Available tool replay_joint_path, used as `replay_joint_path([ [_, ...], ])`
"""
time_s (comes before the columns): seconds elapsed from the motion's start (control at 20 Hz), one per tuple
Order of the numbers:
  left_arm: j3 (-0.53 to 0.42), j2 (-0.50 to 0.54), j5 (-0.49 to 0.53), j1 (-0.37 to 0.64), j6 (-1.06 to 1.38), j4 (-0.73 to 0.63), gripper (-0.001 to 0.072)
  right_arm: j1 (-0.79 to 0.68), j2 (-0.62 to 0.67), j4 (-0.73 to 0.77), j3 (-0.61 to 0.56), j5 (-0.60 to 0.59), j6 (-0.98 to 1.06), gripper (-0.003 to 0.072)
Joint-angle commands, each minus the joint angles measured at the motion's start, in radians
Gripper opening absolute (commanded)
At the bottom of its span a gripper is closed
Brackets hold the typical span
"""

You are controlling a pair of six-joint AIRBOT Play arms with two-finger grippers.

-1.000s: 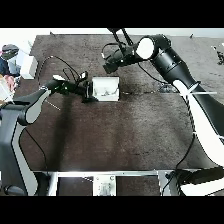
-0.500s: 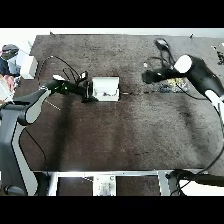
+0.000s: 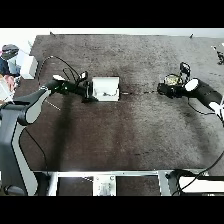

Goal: Fold the box and place the chain.

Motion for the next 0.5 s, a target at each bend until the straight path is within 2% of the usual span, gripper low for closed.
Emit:
replay_joint_path([
  [0.0,0.0,0.0,0.0,0.001,0.0,0.0,0.0409,-0.009,-0.075,0.103,-0.009,-0.112,0.008,0.0342],
  [0.3,0.0,0.0,0.0,0.001,0.0,0.0,0.0409,-0.005,-0.182,0.317,0.044,-0.18,-0.116,0.0335],
  [0.35,0.0,0.0,0.0,0.001,0.0,0.0,0.0409,-0.001,-0.19,0.316,0.053,-0.183,-0.117,0.0159],
  [0.4,0.0,-0.001,0.0,0.001,0.0,0.0,0.0409,0.003,-0.191,0.316,0.056,-0.183,-0.116,0.0027],
  [0.45,0.0,0.0,0.0,0.001,0.001,0.0,0.0409,0.01,-0.191,0.316,0.056,-0.185,-0.116,0.0028],
])
